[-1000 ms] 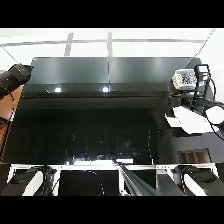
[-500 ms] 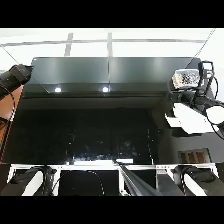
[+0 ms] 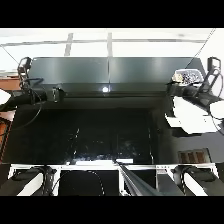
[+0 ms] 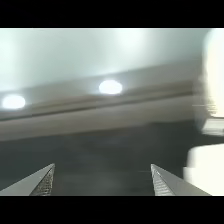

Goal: Fold the box and place the chain.

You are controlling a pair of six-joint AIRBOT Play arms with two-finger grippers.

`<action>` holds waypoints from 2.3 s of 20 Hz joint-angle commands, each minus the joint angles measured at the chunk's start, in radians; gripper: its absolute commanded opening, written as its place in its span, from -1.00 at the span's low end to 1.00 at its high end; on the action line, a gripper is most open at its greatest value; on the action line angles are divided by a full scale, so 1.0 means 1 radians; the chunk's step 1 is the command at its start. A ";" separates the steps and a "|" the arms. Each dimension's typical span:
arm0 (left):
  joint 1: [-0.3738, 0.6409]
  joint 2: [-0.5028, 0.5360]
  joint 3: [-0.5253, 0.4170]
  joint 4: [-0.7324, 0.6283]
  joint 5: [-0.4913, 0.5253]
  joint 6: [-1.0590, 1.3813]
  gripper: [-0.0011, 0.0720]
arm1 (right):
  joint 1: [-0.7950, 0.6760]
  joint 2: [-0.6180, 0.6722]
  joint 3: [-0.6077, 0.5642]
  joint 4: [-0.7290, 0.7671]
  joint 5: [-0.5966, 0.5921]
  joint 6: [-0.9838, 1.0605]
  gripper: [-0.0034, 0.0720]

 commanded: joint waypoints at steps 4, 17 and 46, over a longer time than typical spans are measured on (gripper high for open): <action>-0.026 -0.012 0.032 0.377 -0.281 -0.288 0.97 | -0.679 -0.114 0.083 -0.569 -0.015 0.481 0.96; -0.045 -0.011 0.032 0.279 -0.235 -0.335 0.97 | -0.811 -0.876 0.769 -0.039 0.827 -0.648 0.96; -0.072 -0.024 0.008 0.184 -0.102 -0.243 0.97 | -0.101 0.061 -0.273 0.856 0.201 -0.649 -0.87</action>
